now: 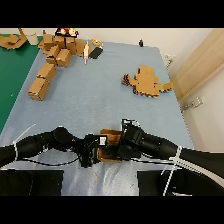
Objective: Fold the box.
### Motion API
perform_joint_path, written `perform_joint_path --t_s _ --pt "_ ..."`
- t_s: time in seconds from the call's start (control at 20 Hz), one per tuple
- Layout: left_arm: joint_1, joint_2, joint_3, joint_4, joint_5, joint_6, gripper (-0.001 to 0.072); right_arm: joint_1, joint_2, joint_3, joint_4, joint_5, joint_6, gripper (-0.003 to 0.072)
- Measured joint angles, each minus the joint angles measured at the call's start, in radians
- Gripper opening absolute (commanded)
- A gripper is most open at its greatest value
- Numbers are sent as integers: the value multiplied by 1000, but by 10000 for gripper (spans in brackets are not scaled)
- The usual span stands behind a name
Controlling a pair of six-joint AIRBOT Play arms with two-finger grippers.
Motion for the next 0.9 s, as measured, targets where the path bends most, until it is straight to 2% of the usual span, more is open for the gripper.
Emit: perform_joint_path --t_s 0.15,0.25,0.3,0.4,0.7,0.9 --pt "0 0 0 -1 0 0 512 8 -1 1 -9 1 -3 9" --pt "0 0 0 -3 0 -2 512 13 -3 7 -21 1 -5 253" --pt "0 0 0 -3 0 -2 512 13 -2 14 -25 8 -12 253" --pt "0 0 0 -3 0 -3 512 14 -2 27 -35 1 -15 370" --pt "0 0 0 -2 0 -2 512 15 8 42 -46 -51 -21 385" --pt "0 0 0 -2 0 -2 512 15 64 43 -47 -63 -21 385"
